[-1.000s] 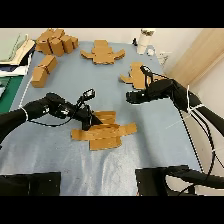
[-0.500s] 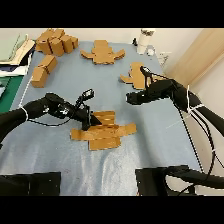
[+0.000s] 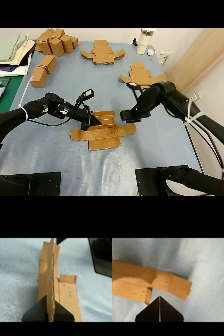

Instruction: Fold the box.

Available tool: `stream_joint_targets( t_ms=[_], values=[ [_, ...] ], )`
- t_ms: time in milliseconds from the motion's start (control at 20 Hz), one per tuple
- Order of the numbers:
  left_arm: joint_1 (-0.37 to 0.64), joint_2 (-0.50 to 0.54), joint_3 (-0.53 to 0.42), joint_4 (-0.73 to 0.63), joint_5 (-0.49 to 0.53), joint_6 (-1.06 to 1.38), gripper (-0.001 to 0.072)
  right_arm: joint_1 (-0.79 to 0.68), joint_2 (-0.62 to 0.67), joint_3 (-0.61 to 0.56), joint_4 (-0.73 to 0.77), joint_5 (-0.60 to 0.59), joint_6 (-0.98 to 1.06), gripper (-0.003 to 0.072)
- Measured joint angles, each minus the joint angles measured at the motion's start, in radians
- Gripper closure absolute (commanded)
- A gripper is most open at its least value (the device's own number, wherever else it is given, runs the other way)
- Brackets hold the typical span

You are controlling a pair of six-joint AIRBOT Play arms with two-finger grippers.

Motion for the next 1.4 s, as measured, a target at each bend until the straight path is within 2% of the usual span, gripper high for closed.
stream_joint_targets(
  t_ms=[200,450,500,550,600,750,1050,1400],
  values=[
    [0.0,0.0,0.0,0.0,0.0,0.0,0.0697,0.232,0.055,-0.015,-0.177,0.014,0.064,0.0683],
    [0.0,0.0,0.0,0.0,0.0,0.0,0.0697,0.499,0.076,-0.174,-0.317,0.231,-0.076,0.0679],
    [0.0,0.0,0.0,0.0,0.0,0.0,0.0697,0.538,0.081,-0.216,-0.33,0.273,-0.108,0.0581],
    [0.0,0.0,0.0,0.0,0.001,0.0,0.0697,0.572,0.085,-0.259,-0.339,0.312,-0.14,0.0318],
    [0.0,0.0,0.0,0.0,0.0,0.0,0.0697,0.594,0.088,-0.294,-0.346,0.334,-0.165,0.0183],
    [0.0,0.0,0.0,0.0,0.002,0.0,0.0697,0.633,0.092,-0.362,-0.358,0.38,-0.218,0.0168],
    [0.0,0.0,0.0,0.0,0.001,0.0,0.0697,0.65,0.09,-0.398,-0.446,0.45,-0.247,0.018],
    [0.0,0.0,0.0,0.0,0.001,0.0,0.0697,0.655,0.069,-0.403,-0.597,0.489,-0.121,0.018]
  ],
)
